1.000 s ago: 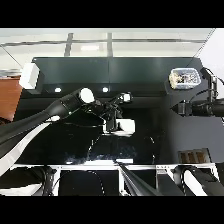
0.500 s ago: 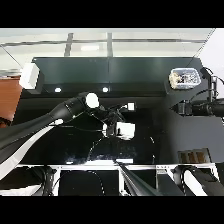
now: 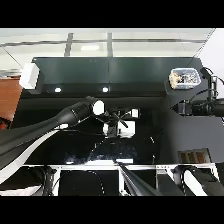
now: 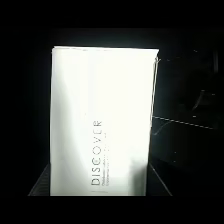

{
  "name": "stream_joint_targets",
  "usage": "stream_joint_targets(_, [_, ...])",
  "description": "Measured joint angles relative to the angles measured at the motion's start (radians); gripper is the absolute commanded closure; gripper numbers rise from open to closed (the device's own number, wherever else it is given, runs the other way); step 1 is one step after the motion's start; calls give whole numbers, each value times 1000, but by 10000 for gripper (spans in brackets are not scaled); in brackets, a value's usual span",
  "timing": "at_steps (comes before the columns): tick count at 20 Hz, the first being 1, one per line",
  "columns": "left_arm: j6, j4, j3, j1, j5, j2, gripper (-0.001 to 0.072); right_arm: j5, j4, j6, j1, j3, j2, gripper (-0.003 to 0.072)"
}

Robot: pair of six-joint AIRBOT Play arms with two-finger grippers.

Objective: Fold the box and place the chain.

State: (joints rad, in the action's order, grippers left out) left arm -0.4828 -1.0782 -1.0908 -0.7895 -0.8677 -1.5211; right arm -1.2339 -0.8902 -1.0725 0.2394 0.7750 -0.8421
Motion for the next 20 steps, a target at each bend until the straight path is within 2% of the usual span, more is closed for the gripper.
stream_joint_targets(3, [-137, -78, -3, 58, -36, 41, 375, 4, 0, 0, 0, -3, 0, 670])
stream_joint_targets(6, [-330, -225, -4, 207, -119, 106, 375, 6, 2, 0, 0, -6, 0, 670])
stream_joint_targets(9, [-526, -386, -4, 455, -227, 153, 375, 9, 2, -5, 0, -6, 0, 670])
stream_joint_targets(13, [-729, -482, -4, 872, -296, 174, 373, 9, 12, -23, 0, -6, 0, 670])
stream_joint_targets(15, [-771, -497, -4, 1052, -286, 171, 374, 10, 35, -26, 0, -6, 0, 670])
stream_joint_targets(17, [-793, -502, -4, 1190, -229, 153, 374, 19, 58, -28, 0, -6, 0, 670])
stream_joint_targets(20, [-783, -503, -23, 1287, -132, 104, 374, 47, 119, -49, -2, -6, 0, 670])
